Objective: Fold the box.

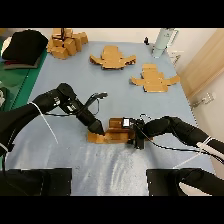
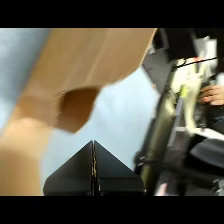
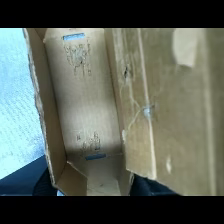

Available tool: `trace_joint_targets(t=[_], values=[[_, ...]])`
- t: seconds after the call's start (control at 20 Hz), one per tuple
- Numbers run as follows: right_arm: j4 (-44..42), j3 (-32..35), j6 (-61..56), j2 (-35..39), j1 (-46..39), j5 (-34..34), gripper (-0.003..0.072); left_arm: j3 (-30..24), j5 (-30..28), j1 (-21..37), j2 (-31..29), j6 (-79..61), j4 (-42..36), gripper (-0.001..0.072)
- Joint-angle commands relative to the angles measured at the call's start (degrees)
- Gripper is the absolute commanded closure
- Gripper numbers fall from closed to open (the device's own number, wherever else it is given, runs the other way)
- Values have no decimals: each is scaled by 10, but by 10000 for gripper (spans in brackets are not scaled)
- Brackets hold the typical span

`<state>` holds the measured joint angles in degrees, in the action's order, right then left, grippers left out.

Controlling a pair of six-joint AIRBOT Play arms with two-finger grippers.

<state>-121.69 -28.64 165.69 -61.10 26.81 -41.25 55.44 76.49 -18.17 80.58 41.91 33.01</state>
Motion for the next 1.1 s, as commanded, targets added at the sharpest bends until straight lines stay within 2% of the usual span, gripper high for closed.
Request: trace_joint_targets(t=[0.0,0.1,0.35,0.5,0.75,0.9,1.05], values=[[0,0,0,0,0,1,128,11,-82,-45,-2,37,-49,697],[0,0,0,0,0,0,128,32,-141,-57,6,48,-53,696],[0,0,0,0,0,0,128,70,-239,-57,41,109,-20,696],[0,0,0,0,0,0,128,71,-230,-58,80,167,46,697],[0,0,0,0,0,0,128,71,-224,-58,120,177,51,697],[0,0,0,0,0,0,128,75,-223,-57,121,174,41,697],[0,0,0,0,0,0,128,80,-212,-57,79,160,44,699]])
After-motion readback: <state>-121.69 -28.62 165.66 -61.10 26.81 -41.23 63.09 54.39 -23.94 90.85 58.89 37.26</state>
